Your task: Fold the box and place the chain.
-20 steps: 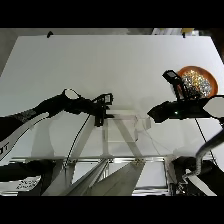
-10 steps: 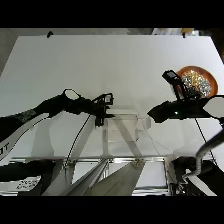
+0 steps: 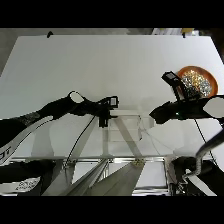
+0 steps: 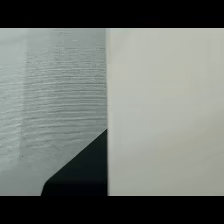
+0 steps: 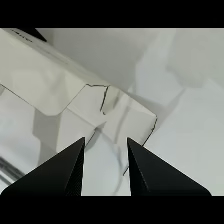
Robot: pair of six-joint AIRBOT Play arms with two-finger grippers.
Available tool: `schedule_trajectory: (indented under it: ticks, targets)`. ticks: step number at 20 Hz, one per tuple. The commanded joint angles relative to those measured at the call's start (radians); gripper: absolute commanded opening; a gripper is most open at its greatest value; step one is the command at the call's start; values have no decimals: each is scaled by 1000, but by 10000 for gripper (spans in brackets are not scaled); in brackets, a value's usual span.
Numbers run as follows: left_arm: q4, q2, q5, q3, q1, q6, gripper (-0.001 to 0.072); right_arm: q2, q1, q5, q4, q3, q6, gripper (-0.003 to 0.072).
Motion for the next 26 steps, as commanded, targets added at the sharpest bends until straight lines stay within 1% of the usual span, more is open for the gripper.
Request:
schedule_trajectory:
  ticks: [1,5,8,12,26]
  targets:
    - [0,0,24,0,-7,-27,2,1,1,4,-27,1,0,295]
    - [5,18,24,0,-5,-27,3,1,1,4,-32,1,0,295]
    - [66,65,37,0,6,-34,3,0,1,4,-32,1,1,295]
    - [164,68,34,0,13,-145,3,0,1,4,-32,1,1,295]
    - [165,43,37,0,13,-147,5,0,1,4,-32,1,1,295]
